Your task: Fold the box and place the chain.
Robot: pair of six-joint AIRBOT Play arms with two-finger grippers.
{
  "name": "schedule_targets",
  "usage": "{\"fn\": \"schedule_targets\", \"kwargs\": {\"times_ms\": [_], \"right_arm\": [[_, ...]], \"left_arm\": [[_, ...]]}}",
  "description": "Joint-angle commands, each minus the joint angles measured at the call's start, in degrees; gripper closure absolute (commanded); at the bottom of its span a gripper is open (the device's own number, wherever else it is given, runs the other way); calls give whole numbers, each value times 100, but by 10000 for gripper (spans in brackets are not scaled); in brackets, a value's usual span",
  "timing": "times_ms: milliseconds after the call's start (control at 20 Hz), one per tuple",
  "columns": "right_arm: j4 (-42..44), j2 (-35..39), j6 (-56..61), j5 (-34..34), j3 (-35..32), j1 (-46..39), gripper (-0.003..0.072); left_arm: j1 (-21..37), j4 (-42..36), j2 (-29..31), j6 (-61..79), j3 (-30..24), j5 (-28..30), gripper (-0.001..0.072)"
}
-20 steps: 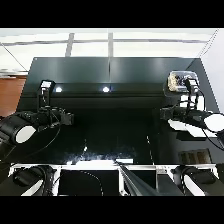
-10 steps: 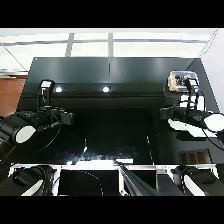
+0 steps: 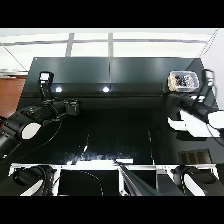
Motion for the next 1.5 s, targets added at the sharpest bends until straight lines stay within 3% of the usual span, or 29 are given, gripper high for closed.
{"fn": "schedule_targets", "kwargs": {"times_ms": [0,100,200,450,600,800,900,1100,1150,1200,1250,1300,1400,1450], "right_arm": [[-2212,-787,1449,1222,846,-1832,-30],[-2710,-1453,1344,2234,1731,-3333,-29],[-2592,-2020,994,2922,2404,-4610,-29],[-1113,-3375,-1338,3659,3012,-6354,-28],[-846,-4179,-1471,3724,3742,-6548,-28],[295,-5504,-2575,5890,5003,-6518,-7],[656,-5755,-2723,6002,5132,-6437,3],[605,-5921,-2940,5984,5219,-6155,3],[516,-5923,-2957,6028,5219,-6105,55],[356,-5923,-2953,6087,5219,-6057,216],[203,-5923,-2951,6207,5219,-6000,235],[42,-5921,-2949,6277,5219,-5941,361],[-295,-5921,-2844,6301,5217,-5818,475],[-345,-5921,-2844,6358,5215,-5757,624]], "left_arm": [[-2,-26,-72,-33,4,245,8],[2,-24,-72,-33,4,245,8],[2,-24,-74,-33,4,249,7],[-2,-28,-74,-33,2,223,8],[2,-26,-74,-33,2,114,9],[0,-28,-74,-33,2,122,9],[0,-31,-74,-35,2,120,9],[0,-109,-74,-35,2,120,9],[0,-118,-74,-35,2,118,10],[0,-118,-74,-35,4,122,9],[4,-103,-74,-33,4,122,9],[7,-57,-74,-33,4,129,9],[4,-20,-74,-33,4,142,9],[4,-22,-74,-33,4,140,9]]}}
